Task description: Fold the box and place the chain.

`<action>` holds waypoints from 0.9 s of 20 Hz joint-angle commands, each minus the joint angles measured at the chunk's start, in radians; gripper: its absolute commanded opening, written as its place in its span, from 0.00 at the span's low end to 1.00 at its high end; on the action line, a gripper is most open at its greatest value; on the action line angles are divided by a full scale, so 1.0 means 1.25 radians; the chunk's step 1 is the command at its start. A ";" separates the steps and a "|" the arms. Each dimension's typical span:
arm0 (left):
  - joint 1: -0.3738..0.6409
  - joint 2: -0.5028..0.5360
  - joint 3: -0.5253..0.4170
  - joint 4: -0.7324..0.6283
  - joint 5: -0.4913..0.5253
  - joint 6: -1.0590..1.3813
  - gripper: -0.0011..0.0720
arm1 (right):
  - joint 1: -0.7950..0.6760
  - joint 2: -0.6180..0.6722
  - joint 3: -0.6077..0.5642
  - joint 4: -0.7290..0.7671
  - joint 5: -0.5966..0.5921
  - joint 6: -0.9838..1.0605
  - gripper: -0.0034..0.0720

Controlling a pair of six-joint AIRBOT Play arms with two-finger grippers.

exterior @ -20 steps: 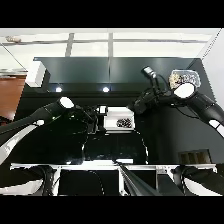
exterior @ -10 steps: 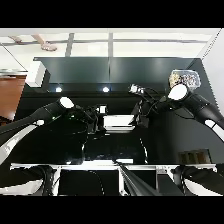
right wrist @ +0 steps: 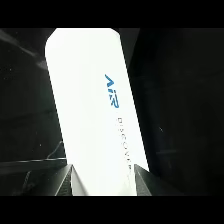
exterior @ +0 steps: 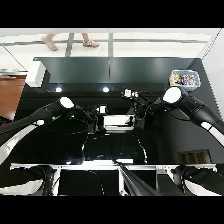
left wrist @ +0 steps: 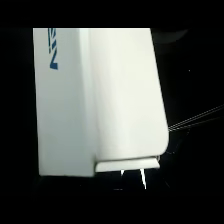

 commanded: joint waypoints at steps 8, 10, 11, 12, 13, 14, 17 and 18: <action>0.000 -0.001 0.000 0.000 0.000 0.000 0.52 | 0.016 -0.001 -0.005 -0.047 -0.003 0.038 0.28; 0.000 -0.001 0.000 0.000 0.000 0.000 0.52 | 0.019 -0.001 -0.005 -0.047 -0.009 0.038 0.28; 0.000 -0.001 0.000 0.000 0.000 0.000 0.52 | 0.020 -0.001 -0.005 -0.048 -0.009 0.038 0.28; 0.000 -0.001 0.000 0.000 0.000 0.000 0.52 | 0.020 -0.001 -0.005 -0.048 -0.007 0.038 0.28; 0.000 -0.001 0.000 0.000 0.000 0.000 0.52 | 0.020 -0.001 -0.005 -0.047 -0.001 0.038 0.28; 0.000 -0.001 0.000 0.000 0.000 0.000 0.52 | 0.020 -0.001 -0.005 -0.048 0.004 0.038 0.32; 0.000 -0.001 0.000 0.000 0.000 0.000 0.52 | 0.020 -0.001 -0.005 -0.048 0.009 0.038 0.32; 0.000 -0.001 0.000 0.000 0.000 0.000 0.52 | 0.020 -0.001 -0.005 -0.048 0.007 0.038 0.44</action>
